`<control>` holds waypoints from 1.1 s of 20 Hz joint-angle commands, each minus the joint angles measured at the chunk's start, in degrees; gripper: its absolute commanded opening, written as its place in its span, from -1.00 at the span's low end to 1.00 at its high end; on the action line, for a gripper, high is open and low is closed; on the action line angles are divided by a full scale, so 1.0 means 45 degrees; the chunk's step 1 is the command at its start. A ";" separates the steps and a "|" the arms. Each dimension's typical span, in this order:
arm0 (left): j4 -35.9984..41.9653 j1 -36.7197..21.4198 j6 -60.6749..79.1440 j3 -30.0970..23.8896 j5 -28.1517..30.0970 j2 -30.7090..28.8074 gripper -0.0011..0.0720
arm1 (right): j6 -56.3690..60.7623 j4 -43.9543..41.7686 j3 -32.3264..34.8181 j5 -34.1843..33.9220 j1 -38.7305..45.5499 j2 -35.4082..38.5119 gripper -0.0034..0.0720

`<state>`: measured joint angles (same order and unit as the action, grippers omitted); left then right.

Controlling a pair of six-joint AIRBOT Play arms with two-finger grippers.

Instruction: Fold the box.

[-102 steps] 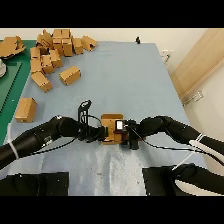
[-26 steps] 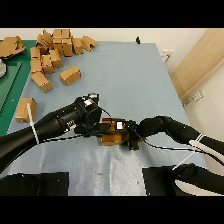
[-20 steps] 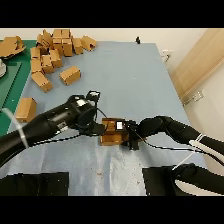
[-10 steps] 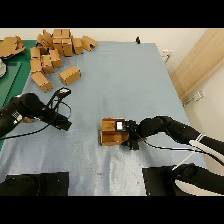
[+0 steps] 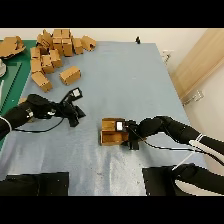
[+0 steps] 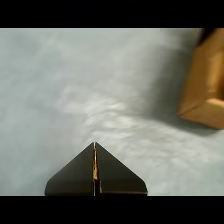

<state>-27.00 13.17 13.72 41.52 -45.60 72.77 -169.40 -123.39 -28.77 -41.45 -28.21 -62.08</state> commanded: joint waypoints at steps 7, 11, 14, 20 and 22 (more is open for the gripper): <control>-0.0068 0.0845 0.0753 -0.0427 -0.3594 0.0641 -0.95 | 0.0005 0.0044 0.0000 0.0107 0.0000 -0.0010 0.44; -0.0393 0.1443 0.0763 -0.0432 -0.3084 0.0641 -0.94 | 0.0005 0.0039 -0.0005 0.0107 0.0000 -0.0015 0.44; -0.0680 0.1681 0.0758 -0.0432 -0.2676 0.0641 -0.94 | 0.0005 0.0044 0.0000 0.0102 0.0000 -0.0015 0.44; -0.0515 0.1681 0.0403 -0.0432 -0.1957 0.0641 0.93 | 0.0005 0.0044 0.0000 0.0102 0.0000 -0.0015 0.44; -0.0525 0.1681 0.0403 -0.0432 -0.1977 0.0641 0.93 | 0.0005 0.0039 0.0000 0.0102 0.0000 -0.0015 0.44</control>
